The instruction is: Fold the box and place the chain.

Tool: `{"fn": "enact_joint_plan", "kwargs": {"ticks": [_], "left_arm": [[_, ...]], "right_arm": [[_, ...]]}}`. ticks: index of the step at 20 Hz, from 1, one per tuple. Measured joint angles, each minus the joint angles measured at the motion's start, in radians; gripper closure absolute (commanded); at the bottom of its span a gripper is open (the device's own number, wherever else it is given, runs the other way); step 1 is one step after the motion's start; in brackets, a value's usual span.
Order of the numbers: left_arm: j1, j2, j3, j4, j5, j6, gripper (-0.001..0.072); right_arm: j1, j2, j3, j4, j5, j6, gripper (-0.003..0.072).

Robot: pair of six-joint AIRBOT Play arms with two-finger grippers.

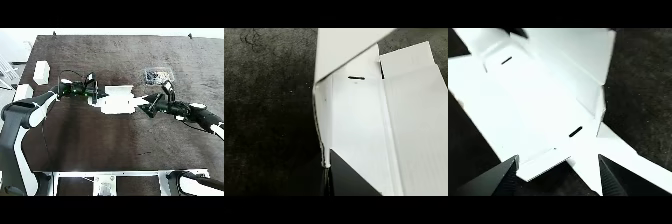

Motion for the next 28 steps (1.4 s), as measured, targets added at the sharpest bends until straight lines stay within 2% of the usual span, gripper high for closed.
{"fn": "enact_joint_plan", "kwargs": {"ticks": [8, 14, 28], "left_arm": [[0.000, -0.001, -0.001, 0.001, 0.012, 0.000, 0.0689], [0.000, -0.002, -0.001, 0.002, 0.013, -0.001, 0.0689], [0.000, -0.002, -0.001, 0.002, 0.013, -0.002, 0.0688]], "right_arm": [[0.112, 0.000, -0.001, -0.122, -0.064, -0.044, 0.0105], [0.198, 0.000, -0.001, -0.137, -0.151, -0.110, 0.0078], [0.260, -0.058, 0.013, -0.143, -0.268, -0.274, 0.0078]]}}
